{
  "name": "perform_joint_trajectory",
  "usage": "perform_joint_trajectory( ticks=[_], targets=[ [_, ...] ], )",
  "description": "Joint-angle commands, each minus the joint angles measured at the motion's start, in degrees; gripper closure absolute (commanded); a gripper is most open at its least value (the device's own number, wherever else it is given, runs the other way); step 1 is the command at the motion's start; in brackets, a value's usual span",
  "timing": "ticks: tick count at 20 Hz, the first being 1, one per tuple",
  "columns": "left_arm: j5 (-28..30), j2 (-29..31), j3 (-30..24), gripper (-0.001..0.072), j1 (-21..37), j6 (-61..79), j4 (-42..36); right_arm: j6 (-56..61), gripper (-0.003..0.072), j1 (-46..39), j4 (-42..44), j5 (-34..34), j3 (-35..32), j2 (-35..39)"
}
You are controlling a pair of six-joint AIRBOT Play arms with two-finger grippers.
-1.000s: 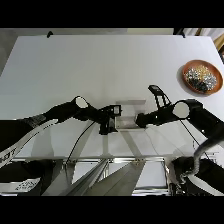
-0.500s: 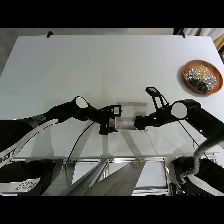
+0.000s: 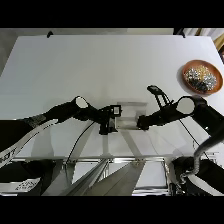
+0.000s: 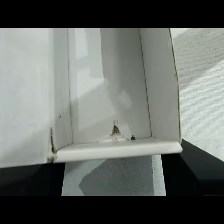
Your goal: Fold the box and place the chain.
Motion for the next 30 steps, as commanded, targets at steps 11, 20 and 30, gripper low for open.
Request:
perform_joint_trajectory(
  ticks=[11, 20, 30],
  targets=[
    [-0.02, 0.02, -0.02, 0.0376, 0.02, 0.00, 0.00, -3.87, -0.0004, -2.86, 3.08, 4.85, 0.26, 1.66],
    [-0.02, 0.02, -0.02, 0.0376, 0.02, 0.00, 0.00, -6.86, 0.0242, -15.80, -0.85, 9.75, 0.26, 9.46],
    [-0.02, 0.00, -0.02, 0.0376, 0.02, 0.00, 0.00, -7.45, 0.0669, -24.65, -8.44, 7.08, -5.79, 7.58]
  ],
)
